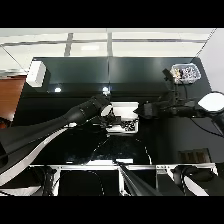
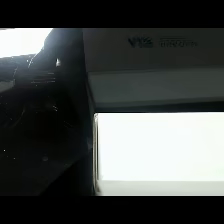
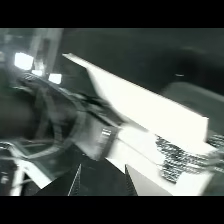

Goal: Fold the box and place the chain.

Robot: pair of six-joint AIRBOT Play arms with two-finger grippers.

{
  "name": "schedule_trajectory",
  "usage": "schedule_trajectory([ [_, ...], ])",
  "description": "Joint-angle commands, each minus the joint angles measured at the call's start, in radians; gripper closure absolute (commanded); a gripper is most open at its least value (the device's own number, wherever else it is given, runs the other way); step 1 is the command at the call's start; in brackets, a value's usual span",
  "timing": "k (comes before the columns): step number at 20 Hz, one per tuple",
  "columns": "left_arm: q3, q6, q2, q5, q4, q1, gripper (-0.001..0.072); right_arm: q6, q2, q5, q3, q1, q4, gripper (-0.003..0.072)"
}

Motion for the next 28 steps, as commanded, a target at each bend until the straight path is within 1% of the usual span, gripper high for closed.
schedule_trajectory([
  [1, 0.001, 0.0, 0.0, 0.0, 0.0, 0.0, 0.0678, -0.146, 0.037, 0.087, -0.028, -0.135, -0.127, 0.0358],
  [3, 0.001, 0.0, 0.0, 0.0, 0.0, 0.0, 0.0678, -0.305, 0.053, 0.034, -0.109, -0.172, -0.174, 0.0355],
  [4, 0.001, 0.0, 0.0, 0.0, 0.0, 0.0, 0.0678, -0.384, 0.049, -0.027, -0.161, -0.171, -0.185, 0.016],
  [5, 0.001, 0.0, 0.0, 0.0, 0.0, 0.0, 0.0678, -0.504, 0.047, -0.114, -0.22, -0.159, -0.19, -0.0029],
  [7, 0.001, 0.0, 0.0, 0.0, 0.0, 0.0, 0.0678, -0.773, 0.031, -0.27, -0.31, -0.126, -0.195, -0.0029],
  [8, 0.001, 0.0, 0.0, -0.001, 0.0, 0.0, 0.0678, -0.977, 0.015, -0.325, -0.34, -0.108, -0.196, -0.0028],
  [9, 0.001, 0.0, 0.0, -0.001, 0.0, 0.0, 0.0678, -1.173, -0.009, -0.344, -0.352, -0.094, -0.192, -0.0027],
  [10, 0.001, 0.0, 0.0, -0.001, 0.0, 0.0, 0.0678, -1.294, -0.051, -0.344, -0.352, -0.09, -0.147, -0.0021],
  [12, 0.001, 0.0, 0.0, -0.002, 0.0, 0.0, 0.0678, -1.427, -0.144, -0.344, -0.34, -0.09, -0.025, -0.0021],
  [13, 0.001, 0.0, 0.0, -0.002, -0.001, 0.0, 0.0678, -1.497, -0.183, -0.339, -0.326, -0.09, 0.003, -0.002],
  [16, 0.001, 0.0, 0.0, -0.002, -0.001, 0.0, 0.0678, -1.605, -0.257, -0.332, -0.274, -0.089, 0.072, -0.002],
  [20, 0.001, 0.0, 0.0, -0.002, -0.001, 0.0, 0.0678, -1.615, -0.321, -0.341, -0.214, -0.01, 0.08, -0.002],
  [22, 0.001, 0.0, 0.0, -0.002, -0.001, 0.0, 0.0678, -1.615, -0.336, -0.362, -0.214, 0.03, 0.071, -0.002],
  [28, 0.001, 0.0, 0.0, -0.002, -0.001, 0.0, 0.0678, -1.615, -0.338, -0.38, -0.214, 0.034, 0.073, -0.0019],
])
